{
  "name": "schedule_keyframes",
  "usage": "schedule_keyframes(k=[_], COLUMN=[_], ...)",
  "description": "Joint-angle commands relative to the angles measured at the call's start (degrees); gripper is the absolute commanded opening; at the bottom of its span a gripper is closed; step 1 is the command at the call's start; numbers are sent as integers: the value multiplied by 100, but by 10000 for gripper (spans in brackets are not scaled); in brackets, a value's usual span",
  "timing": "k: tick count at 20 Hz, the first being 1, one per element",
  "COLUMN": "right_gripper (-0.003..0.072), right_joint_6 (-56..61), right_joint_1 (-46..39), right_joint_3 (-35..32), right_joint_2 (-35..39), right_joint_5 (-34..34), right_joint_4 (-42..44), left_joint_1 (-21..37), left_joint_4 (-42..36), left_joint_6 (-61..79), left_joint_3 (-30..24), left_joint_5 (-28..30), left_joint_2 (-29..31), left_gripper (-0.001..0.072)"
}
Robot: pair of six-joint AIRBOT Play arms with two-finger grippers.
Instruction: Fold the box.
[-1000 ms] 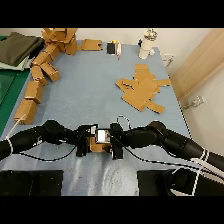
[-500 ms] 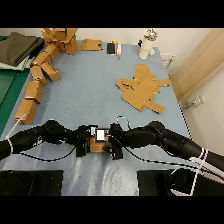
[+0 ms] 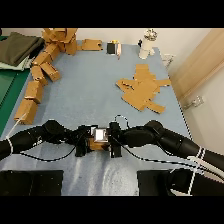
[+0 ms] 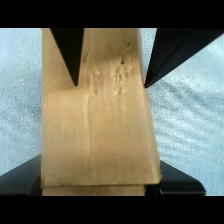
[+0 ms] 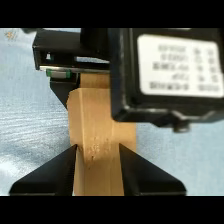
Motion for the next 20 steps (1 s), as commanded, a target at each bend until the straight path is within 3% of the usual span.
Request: schedule_keyframes(k=[1, 6, 7, 10, 11, 20], right_gripper=[398, 393, 319, 234, 160, 153], right_joint_6=[402, 442, 444, 501, 503, 761], right_joint_1=[-4, 190, 267, 348, 348, 348], right_joint_3=[118, 195, 195, 192, 192, 321], right_joint_2=[-4, 9, -2, -39, -39, -37], right_joint_5=[90, -201, -247, -293, -286, -289], right_joint_4=[-424, -442, -442, -452, -468, -704], left_joint_1=[-37, -37, -37, -37, -37, -37], left_joint_4=[83, 90, 90, 90, 92, 92], left_joint_6=[17, 11, 11, 11, 11, 11], left_joint_3=[-7, -4, -4, -4, -4, -7], left_joint_5=[-28, -26, -26, -26, -26, -26], left_joint_2=[-4, -7, -7, -4, -7, -7], left_gripper=[371, 371, 371, 371, 371, 371])
